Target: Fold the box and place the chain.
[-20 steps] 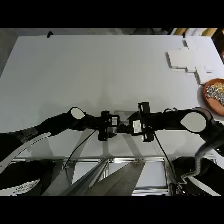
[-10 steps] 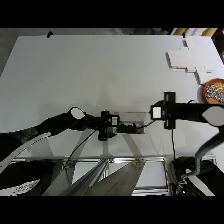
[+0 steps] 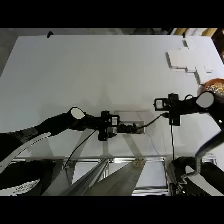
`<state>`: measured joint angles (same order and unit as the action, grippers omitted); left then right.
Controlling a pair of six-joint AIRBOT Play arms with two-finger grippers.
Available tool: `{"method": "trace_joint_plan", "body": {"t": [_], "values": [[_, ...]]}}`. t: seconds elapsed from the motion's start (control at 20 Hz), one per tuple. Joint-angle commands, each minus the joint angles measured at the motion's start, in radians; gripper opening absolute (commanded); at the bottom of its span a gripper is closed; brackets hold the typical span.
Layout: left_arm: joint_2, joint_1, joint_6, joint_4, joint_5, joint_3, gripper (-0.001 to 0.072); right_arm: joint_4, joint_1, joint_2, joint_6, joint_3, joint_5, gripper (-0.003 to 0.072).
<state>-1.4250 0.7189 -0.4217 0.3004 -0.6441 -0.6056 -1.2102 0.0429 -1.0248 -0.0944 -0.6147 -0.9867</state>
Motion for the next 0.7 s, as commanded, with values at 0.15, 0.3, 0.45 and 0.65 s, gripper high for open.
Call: {"method": "trace_joint_plan", "body": {"t": [0.15, 0.3, 0.45, 0.65], "values": [[0.001, 0.0, 0.0, 0.0, 0.0, 0.0, 0.0389, -0.023, -0.006, -0.183, -0.064, 0.0, 0.004, 0.0229], [0.001, 0.0, 0.0, 0.0, 0.0, 0.0, 0.0389, -0.023, -0.006, -0.19, -0.092, 0.0, 0.03, 0.0227], [0.001, 0.0, 0.0, 0.0, 0.0, 0.0, 0.0389, -0.023, -0.006, -0.194, -0.099, 0.0, 0.038, 0.0175], [0.001, 0.0, 0.0, 0.0, 0.0, 0.0, 0.0389, -0.023, -0.006, -0.203, -0.098, 0.0, -0.006, 0.0027]]}}
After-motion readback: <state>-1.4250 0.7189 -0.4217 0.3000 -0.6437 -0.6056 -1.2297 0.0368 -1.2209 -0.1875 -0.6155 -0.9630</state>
